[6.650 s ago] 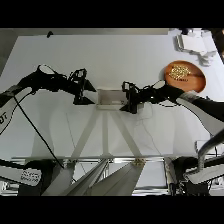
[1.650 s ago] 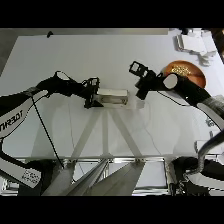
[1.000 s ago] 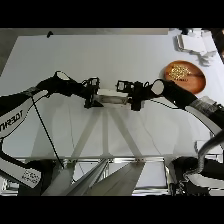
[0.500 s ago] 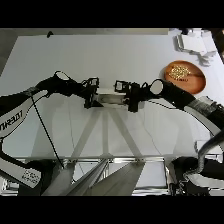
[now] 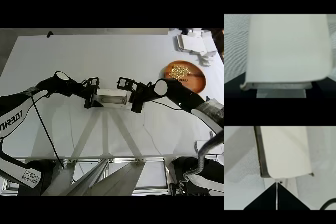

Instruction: Fold the box and place the chain.

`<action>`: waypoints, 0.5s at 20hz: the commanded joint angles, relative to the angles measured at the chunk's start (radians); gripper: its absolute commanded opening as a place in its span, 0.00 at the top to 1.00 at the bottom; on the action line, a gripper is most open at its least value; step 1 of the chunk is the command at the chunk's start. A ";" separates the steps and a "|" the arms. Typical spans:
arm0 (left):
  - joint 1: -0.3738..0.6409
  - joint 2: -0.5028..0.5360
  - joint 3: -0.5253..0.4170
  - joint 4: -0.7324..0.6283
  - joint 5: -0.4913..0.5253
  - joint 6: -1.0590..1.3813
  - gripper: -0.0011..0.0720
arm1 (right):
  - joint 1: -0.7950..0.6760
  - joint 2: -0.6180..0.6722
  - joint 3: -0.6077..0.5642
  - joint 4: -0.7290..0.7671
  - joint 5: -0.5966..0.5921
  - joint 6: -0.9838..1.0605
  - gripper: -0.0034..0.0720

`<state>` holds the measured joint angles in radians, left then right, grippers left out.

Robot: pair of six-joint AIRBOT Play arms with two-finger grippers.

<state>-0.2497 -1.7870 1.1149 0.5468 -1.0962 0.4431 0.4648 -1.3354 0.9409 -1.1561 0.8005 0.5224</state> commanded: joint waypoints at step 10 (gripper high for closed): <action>0.000 0.001 0.000 0.000 0.000 0.002 0.69 | -0.005 -0.050 0.002 0.428 -0.468 0.053 0.94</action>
<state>-0.2497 -1.7870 1.1149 0.5465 -1.0958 0.4438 0.4637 -1.3361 0.9421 -0.7887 0.4786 0.5728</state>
